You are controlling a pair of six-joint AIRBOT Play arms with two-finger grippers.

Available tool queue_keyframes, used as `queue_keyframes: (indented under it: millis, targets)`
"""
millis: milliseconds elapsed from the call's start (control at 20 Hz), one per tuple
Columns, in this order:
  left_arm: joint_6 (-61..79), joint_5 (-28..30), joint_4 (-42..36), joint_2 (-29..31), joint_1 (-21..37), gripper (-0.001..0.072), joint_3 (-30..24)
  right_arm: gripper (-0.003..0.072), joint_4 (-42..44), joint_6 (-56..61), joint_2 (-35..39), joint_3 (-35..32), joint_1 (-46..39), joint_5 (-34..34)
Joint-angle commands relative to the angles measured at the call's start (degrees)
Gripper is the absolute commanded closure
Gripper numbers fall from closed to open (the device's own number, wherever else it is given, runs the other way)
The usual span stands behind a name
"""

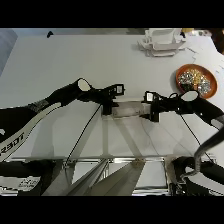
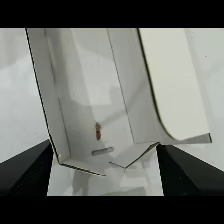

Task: Fold the box and place the chain.

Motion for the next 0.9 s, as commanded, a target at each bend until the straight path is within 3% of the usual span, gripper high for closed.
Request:
queue_keyframes:
  millis: [0, 750, 850]
  targets:
    - [0.0, 0.1, 0.0, 0.0, 0.0, 0.0698, 0.0, -0.0003, 2.1, -1.9, -2.7, 0.8, -0.2, 1.5]
    - [0.0, 0.0, 0.0, 0.0, 0.0, 0.0698, 0.0, 0.0054, 3.1, -3.7, -11.1, 3.3, -0.2, 1.9]
    - [0.0, 0.0, 0.0, 0.0, 0.0, 0.0698, 0.0, 0.0119, 3.0, -3.8, -11.6, 3.3, -0.1, 1.9]
